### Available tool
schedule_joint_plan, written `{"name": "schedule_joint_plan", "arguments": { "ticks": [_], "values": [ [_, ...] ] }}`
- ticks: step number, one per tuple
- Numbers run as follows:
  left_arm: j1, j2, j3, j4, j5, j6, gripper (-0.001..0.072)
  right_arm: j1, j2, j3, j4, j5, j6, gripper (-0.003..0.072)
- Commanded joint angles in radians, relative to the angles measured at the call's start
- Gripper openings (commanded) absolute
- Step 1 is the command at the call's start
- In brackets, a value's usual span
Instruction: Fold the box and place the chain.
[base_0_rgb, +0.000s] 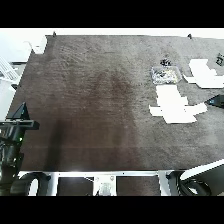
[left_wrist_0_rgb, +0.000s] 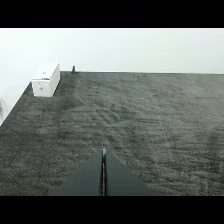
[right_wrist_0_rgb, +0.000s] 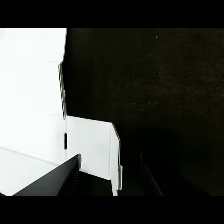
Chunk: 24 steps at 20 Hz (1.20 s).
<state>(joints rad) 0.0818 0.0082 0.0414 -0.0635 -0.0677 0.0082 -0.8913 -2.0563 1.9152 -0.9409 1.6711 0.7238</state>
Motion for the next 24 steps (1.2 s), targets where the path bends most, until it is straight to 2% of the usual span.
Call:
{"name": "schedule_joint_plan", "arguments": {
  "ticks": [1,6,12,15,16,18,21,22,24],
  "values": [
    [0.0,-0.001,0.0,0.0,0.0,0.0,0.0021,0.001,-0.027,0.001,-0.006,0.044,0.003,0.0452],
    [0.0,-0.001,0.0,0.0,0.0,0.0,0.0022,0.022,-0.062,-0.005,-0.006,0.086,0.01,0.0452],
    [0.0,-0.001,0.0,0.0,0.0,0.0,0.0022,0.045,-0.062,-0.068,-0.005,0.093,-0.003,0.045],
    [0.0,-0.001,0.0,0.0,0.0,0.0,0.0021,0.045,-0.062,-0.086,0.002,0.1,-0.006,0.0408],
    [0.0,-0.001,0.0,0.0,0.0,0.0,0.0021,0.045,-0.062,-0.088,0.002,0.104,-0.006,0.0366],
    [0.0,-0.001,0.0,0.0,0.0,0.0,0.0022,0.045,-0.062,-0.089,0.005,0.104,-0.006,0.0356],
    [0.0,-0.001,0.0,0.0,0.0,0.0,0.0022,0.045,-0.062,-0.089,0.04,0.12,-0.006,0.0151],
    [0.0,-0.001,0.0,0.0,0.0,0.0,0.0022,0.044,-0.062,-0.093,0.075,0.172,-0.006,0.0011],
    [0.0,-0.001,0.0,0.0,0.0,0.0,0.0022,0.043,-0.048,-0.143,0.155,0.171,-0.002,0.0015]
  ]
}}
